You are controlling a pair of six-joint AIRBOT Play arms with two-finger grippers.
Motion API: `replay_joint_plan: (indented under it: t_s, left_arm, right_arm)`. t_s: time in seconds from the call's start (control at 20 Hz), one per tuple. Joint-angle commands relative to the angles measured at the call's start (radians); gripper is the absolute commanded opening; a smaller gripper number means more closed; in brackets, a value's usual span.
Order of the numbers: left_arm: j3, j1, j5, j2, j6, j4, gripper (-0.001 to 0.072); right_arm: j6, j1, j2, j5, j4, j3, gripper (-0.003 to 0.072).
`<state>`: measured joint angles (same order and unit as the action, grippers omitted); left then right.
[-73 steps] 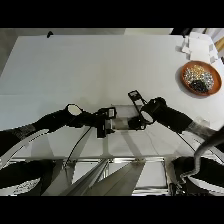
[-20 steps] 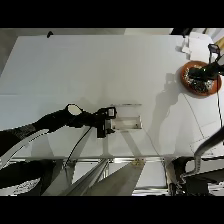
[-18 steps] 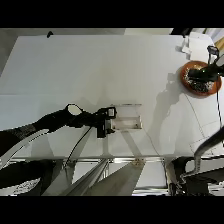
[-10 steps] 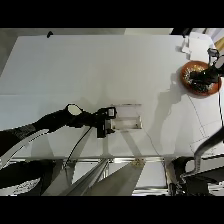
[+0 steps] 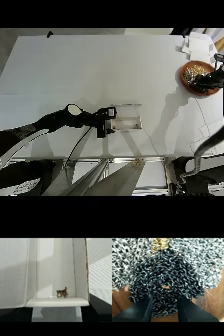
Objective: Fold the box and place the chain.
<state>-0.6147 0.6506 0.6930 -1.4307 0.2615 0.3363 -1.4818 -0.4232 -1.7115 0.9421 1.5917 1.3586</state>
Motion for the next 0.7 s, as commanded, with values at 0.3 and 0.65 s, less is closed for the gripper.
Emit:
replay_joint_plan:
  t_s: [0.3, 0.65]
  left_arm:
    - [0.0, -0.001, 0.0, 0.0, 0.0, 0.0, 0.0031]
    - [0.0, -0.001, -0.001, 0.0, 0.0, 0.0, 0.0031]
  right_arm:
    - [0.053, -0.008, -0.023, 0.05, -0.082, 0.0, 0.0243]
    - [0.055, -0.008, 0.001, 0.065, -0.082, 0.0, 0.0011]
